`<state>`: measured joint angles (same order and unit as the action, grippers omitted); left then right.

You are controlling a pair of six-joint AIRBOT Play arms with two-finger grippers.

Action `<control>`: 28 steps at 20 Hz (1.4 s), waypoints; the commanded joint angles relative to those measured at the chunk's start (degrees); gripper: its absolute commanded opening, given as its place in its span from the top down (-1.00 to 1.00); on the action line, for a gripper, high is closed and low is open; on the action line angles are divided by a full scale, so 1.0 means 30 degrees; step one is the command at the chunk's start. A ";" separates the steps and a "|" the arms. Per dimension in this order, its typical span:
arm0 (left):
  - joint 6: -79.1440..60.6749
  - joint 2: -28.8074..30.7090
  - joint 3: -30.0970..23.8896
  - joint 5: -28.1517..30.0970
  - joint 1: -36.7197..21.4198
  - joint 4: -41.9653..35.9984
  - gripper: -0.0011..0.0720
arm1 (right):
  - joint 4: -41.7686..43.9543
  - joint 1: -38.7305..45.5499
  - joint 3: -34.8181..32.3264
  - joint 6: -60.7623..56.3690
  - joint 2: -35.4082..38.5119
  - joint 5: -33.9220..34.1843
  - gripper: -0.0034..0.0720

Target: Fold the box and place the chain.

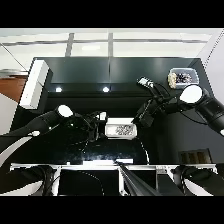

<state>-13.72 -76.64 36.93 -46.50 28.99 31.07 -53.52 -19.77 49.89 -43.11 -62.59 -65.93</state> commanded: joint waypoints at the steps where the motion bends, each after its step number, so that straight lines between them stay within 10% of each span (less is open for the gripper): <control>1: 0.0000 -0.0015 0.0000 -0.0007 0.0007 0.0007 -0.32 | -0.0270 -0.0255 -0.0015 0.0277 -0.0022 0.0073 -0.72; 9: 0.0000 -0.0015 0.0000 -0.0007 0.0007 0.0007 -0.32 | -0.0758 -0.0838 -0.0015 0.0750 -0.0029 0.0102 -0.68; 11: 0.0000 -0.0015 0.0000 -0.0007 0.0007 0.0007 -0.32 | -0.0823 -0.0838 -0.0015 0.0758 -0.0029 -0.0029 -0.19; 28: 0.0000 -0.0015 0.0000 -0.0007 0.0007 0.0015 -0.32 | -0.1231 -0.1107 -0.1297 0.0831 -0.0029 0.0189 -0.19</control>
<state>-13.58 -76.64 36.93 -46.52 28.99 31.09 -57.23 -22.94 47.40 -40.62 -62.67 -66.39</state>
